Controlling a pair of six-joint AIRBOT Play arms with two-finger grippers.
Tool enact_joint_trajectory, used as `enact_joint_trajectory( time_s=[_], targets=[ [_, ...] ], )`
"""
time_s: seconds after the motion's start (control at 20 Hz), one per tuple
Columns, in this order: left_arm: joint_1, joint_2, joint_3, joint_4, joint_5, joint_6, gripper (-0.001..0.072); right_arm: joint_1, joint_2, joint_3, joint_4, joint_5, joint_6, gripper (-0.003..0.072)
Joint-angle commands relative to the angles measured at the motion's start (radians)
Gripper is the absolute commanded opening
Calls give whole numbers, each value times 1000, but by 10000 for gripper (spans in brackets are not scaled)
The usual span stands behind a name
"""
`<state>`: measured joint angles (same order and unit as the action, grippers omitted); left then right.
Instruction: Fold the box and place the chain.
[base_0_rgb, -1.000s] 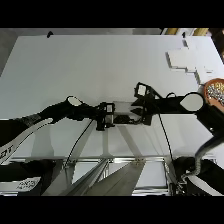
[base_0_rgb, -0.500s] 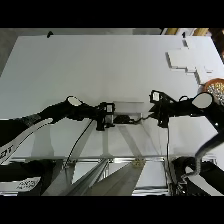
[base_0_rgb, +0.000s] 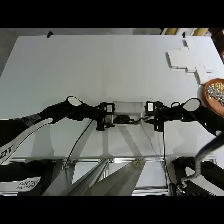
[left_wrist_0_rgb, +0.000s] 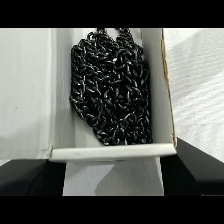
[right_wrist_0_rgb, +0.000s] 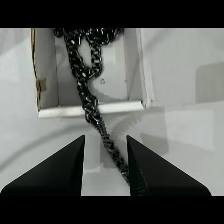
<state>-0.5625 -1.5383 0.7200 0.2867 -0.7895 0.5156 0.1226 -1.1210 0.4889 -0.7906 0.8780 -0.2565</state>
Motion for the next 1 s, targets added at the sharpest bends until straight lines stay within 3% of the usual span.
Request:
enact_joint_trajectory(
  time_s=[0.0, 0.15, 0.2, 0.25, 0.45, 0.55, 0.65, 0.75, 0.95],
  targets=[
    [0, 0, 0, 0, 0, 0, 9, 1, -30, -3, 59, -16, -70, 241],
    [0, 0, 0, 0, 0, 0, 9, 1, -73, -3, 63, -3, -66, 188],
    [0, 0, 0, 0, 0, 0, 9, 1, -72, -3, 42, 16, -50, 79],
    [0, 0, 0, 0, 0, 0, 9, 1, -61, -3, 3, 32, -26, 14],
    [0, 0, 0, 0, 0, 0, 9, 1, 70, -3, -271, 21, 245, 14],
    [0, 0, 0, 0, 0, 0, 9, 1, 196, -3, -308, 18, 360, 14],
    [0, 0, 0, 0, 0, 0, 9, 1, 309, -3, -216, 28, 399, 14],
    [0, 0, 0, 0, 0, 0, 9, 1, 370, -3, -33, 50, 410, 14],
    [0, 0, 0, 0, 0, 0, 9, 6, 370, -3, 289, 56, 406, 14]
  ],
)
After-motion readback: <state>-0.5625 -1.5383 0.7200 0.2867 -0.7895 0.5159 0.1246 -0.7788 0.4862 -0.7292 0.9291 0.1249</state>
